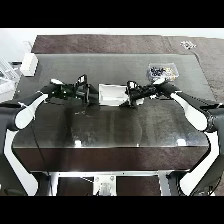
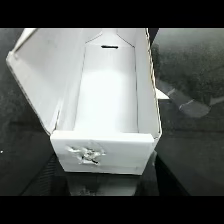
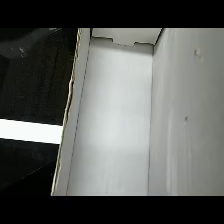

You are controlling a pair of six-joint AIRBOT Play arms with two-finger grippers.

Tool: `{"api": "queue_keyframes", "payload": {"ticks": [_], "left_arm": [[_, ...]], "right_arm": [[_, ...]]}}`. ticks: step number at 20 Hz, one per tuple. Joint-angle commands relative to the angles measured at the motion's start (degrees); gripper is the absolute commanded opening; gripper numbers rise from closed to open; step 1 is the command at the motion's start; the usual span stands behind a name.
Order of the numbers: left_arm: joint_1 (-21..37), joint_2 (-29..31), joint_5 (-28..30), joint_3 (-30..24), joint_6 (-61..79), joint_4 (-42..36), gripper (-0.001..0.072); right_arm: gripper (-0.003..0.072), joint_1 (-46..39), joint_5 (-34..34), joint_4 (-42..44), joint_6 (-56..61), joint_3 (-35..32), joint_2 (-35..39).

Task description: Fold the box and place the chain.

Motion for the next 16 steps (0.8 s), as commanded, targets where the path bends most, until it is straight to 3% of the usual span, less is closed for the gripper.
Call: {"api": "queue_keyframes", "payload": {"ticks": [1,9,16], "left_arm": [[0.8,0.1,-0.5,0.2,-0.4,0.2,0.0720],[2.8,0.3,-1.6,0.2,-0.7,1.5,0.0720],[1.3,0.3,-0.1,0.2,-0.7,0.2,0.0720]], "right_arm": [[0.0587,0.1,0.0,0.0,0.0,0.0,0.0],[0.0587,0.1,0.0,0.0,0.0,0.0,0.0],[0.0587,0.1,0.0,0.0,0.0,0.0,0.0]]}}
